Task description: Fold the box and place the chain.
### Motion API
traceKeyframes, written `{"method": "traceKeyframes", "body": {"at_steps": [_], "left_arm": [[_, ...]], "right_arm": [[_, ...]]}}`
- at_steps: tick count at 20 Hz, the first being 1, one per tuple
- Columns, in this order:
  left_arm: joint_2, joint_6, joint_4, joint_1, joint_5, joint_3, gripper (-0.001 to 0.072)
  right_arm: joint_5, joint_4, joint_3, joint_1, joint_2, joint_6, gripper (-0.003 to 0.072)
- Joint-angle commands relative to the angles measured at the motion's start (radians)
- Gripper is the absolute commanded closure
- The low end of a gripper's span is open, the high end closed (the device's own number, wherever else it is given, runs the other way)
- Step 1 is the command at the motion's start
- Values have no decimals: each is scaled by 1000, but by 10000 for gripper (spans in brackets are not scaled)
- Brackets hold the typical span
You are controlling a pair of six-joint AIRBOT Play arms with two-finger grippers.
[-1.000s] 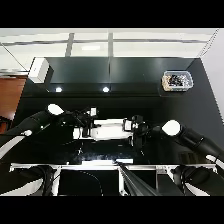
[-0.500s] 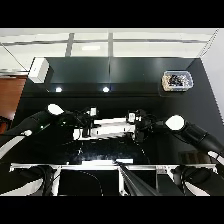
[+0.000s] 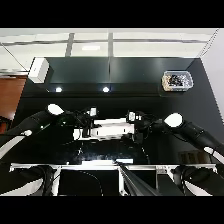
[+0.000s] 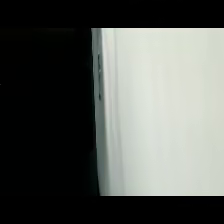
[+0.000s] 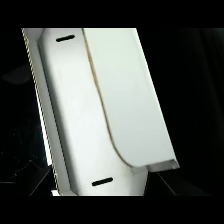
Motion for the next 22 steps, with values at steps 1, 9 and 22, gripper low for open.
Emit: {"method": "traceKeyframes", "body": {"at_steps": [1,9,22], "left_arm": [[0,0,0,-1,0,0,685],[0,-1,0,-1,1,0,685],[0,-1,0,-1,1,0,685]], "right_arm": [[27,94,0,-1,-35,-104,5],[39,98,0,-34,-122,-231,5],[-32,-27,7,24,-133,-120,5]]}}
